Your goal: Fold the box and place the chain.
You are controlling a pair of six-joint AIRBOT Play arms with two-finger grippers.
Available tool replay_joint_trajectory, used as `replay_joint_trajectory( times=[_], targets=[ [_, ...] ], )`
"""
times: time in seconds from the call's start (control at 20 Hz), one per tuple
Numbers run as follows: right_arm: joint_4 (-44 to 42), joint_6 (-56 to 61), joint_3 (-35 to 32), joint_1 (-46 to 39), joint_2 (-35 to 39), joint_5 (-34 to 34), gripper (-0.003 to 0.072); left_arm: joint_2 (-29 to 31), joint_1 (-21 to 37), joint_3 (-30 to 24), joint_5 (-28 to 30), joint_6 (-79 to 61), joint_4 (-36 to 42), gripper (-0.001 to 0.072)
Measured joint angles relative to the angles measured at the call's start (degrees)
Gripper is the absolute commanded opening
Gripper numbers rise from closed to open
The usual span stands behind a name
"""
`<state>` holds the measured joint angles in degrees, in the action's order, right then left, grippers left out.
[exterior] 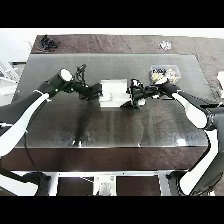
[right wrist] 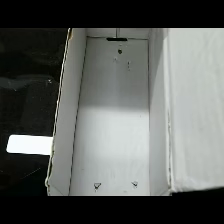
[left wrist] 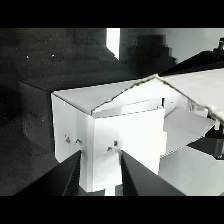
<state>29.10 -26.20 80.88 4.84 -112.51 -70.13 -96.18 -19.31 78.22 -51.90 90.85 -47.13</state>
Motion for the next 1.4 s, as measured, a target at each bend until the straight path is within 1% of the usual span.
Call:
replay_joint_trajectory(
  times=[0.25,0.4,0.6,1.25,1.4],
  targets=[
    [0.0,0.0,0.0,0.0,0.0,0.0,0.0579,0.0,-0.52,0.33,0.28,1.14,-1.57,0.0296],
    [0.0,0.0,0.0,0.0,0.0,0.0,0.0579,0.0,-1.81,1.55,0.5,4.61,-6.71,0.0295],
    [0.0,0.02,0.0,0.0,0.0,0.0,0.0579,0.0,-2.62,2.43,0.79,7.04,-10.36,0.0295],
    [0.02,0.02,0.0,-0.11,0.0,0.0,0.0579,-0.04,-4.63,2.78,1.77,8.13,-11.76,0.0295],
    [0.02,0.02,0.0,-0.11,0.0,0.0,0.0579,-0.39,-5.07,3.63,1.57,8.35,-12.41,0.0295]
  ],
)
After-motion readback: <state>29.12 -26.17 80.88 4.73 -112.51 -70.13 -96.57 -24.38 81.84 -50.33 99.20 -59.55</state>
